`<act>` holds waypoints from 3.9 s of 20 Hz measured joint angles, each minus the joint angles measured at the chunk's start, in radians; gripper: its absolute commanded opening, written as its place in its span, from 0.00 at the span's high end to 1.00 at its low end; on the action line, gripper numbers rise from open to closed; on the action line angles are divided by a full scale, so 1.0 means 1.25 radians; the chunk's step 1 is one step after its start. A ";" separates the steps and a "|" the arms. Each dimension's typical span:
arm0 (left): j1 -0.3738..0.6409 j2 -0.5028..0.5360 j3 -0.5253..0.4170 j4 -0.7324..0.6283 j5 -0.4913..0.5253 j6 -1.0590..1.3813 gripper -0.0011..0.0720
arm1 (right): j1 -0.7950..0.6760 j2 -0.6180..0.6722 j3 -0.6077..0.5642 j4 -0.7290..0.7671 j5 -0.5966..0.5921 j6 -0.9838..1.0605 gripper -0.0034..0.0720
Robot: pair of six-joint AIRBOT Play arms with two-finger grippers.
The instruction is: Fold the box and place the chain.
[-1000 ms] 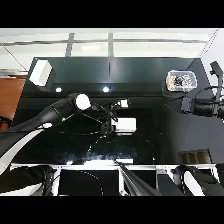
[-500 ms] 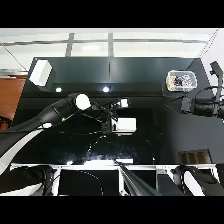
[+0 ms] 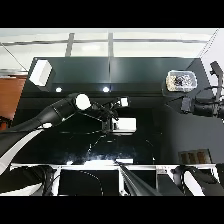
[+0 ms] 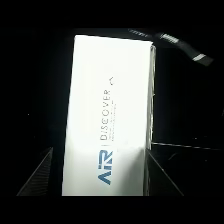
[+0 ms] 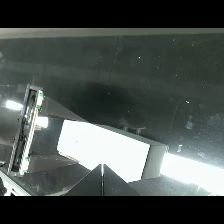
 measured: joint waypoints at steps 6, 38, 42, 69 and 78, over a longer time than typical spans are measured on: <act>0.000 -0.002 0.000 -0.002 -0.019 0.000 0.02 | 0.000 0.000 0.000 0.000 0.000 0.000 0.94; -0.006 -0.003 0.000 0.019 -0.016 0.000 0.03 | 0.000 0.000 0.000 0.000 0.000 0.000 0.94; -0.006 -0.003 0.000 0.018 -0.025 0.000 0.03 | 0.000 0.000 0.000 0.000 -0.001 0.000 0.94; -0.132 -0.109 0.000 0.018 0.155 -0.017 0.59 | 0.000 0.000 0.000 0.000 -0.006 0.000 0.94; 0.085 0.034 -0.015 0.221 -0.010 -0.226 0.60 | 0.000 0.000 0.000 0.000 -0.004 0.000 0.94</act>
